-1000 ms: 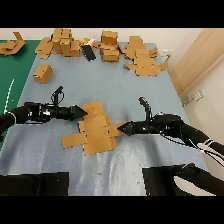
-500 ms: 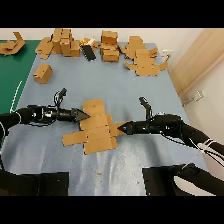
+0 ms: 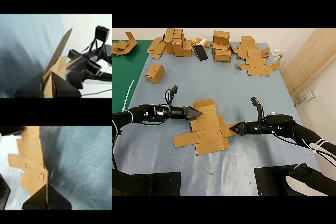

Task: Fold the box.

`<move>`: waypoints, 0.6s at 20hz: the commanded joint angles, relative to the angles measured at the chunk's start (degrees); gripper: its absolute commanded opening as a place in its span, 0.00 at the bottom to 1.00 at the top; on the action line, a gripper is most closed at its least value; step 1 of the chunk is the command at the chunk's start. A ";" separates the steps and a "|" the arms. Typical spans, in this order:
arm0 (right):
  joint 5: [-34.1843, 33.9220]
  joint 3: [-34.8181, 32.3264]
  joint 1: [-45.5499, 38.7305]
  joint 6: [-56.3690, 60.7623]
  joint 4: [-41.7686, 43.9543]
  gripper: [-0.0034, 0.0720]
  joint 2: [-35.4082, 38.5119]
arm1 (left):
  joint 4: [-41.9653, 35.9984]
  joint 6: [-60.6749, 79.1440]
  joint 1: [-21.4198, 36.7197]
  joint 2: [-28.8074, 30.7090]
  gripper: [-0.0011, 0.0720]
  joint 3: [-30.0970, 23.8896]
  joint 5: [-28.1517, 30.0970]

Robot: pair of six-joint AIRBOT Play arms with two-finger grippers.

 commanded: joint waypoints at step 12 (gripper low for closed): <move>0.02 -0.04 0.07 0.07 0.02 0.04 0.04 | 4.11 0.00 0.00 -0.02 0.25 0.09 -0.61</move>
